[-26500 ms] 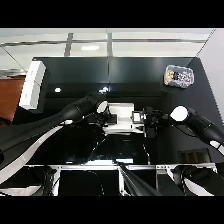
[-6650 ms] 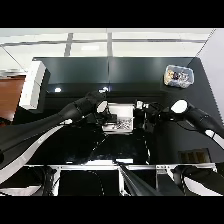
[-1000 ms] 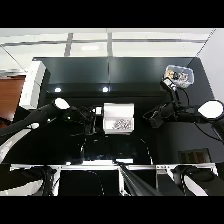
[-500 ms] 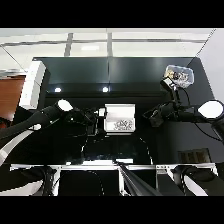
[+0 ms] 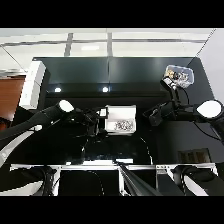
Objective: Fold the box and place the chain.
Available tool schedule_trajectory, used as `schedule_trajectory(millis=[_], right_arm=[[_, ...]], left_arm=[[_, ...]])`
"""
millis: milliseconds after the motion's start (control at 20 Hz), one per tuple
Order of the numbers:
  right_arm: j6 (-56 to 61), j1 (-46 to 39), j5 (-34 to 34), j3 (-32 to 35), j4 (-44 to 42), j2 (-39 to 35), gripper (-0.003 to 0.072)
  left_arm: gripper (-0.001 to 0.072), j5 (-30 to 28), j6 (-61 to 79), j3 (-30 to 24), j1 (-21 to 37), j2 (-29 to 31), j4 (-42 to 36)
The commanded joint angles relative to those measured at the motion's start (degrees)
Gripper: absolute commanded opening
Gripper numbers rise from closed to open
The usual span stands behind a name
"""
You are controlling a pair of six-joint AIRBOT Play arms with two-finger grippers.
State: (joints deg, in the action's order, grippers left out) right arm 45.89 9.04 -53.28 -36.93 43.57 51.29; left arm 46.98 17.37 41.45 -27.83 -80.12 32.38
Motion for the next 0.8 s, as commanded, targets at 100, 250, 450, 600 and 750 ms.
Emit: schedule_trajectory(millis=[100, 250, 450, 600, 750], right_arm=[[2.8, 0.1, 8.5, 0.0, -4.9, 0.1, 0.0698], [5.2, 0.1, 20.7, -0.2, -9.9, 0.8, 0.0697], [8.4, 1.1, 17.1, -4.3, -10.7, 8.4, 0.0697], [8.3, 3.0, 10.5, -6.7, -10.5, 14.6, 0.0697], [2.3, 4.0, 2.2, -7.0, -9.1, 15.3, 0.0697]], left_arm=[[0.0399, -0.3, 0.0, 0.0, -1.4, 0.0, 1.6], [0.0399, -0.3, 0.0, 0.0, -1.4, 0.0, 1.6], [0.0399, -0.3, 0.0, 0.0, -1.4, 0.0, 1.6], [0.04, -0.3, 0.0, 0.0, -1.4, 0.0, 1.6], [0.04, -0.3, 0.0, 0.0, -1.4, 0.0, 1.6]])
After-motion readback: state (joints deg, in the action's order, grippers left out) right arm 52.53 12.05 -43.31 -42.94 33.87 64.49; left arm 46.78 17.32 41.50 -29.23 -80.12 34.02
